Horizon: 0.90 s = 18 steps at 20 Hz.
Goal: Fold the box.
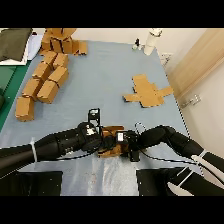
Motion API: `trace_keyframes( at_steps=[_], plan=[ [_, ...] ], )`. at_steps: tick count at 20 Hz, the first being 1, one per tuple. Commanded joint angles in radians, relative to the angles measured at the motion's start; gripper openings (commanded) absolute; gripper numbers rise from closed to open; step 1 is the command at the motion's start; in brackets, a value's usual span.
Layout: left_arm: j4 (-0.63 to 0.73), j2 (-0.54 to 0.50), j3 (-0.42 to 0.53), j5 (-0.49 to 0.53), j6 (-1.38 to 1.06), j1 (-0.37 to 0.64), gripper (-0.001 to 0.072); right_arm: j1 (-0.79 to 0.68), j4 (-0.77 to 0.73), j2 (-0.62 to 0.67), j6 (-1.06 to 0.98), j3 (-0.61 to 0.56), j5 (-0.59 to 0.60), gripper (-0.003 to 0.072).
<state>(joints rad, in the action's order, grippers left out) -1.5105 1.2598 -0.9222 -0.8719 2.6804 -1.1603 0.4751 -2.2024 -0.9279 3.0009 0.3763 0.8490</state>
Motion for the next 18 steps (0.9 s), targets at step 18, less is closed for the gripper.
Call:
trace_keyframes(
  at_steps=[18],
  plan=[
    [0.014,0.154,-0.050,-0.089,0.035,-0.050,0.0580,0.001,0.000,0.000,0.000,0.000,-0.002,0.0562]
  ],
)
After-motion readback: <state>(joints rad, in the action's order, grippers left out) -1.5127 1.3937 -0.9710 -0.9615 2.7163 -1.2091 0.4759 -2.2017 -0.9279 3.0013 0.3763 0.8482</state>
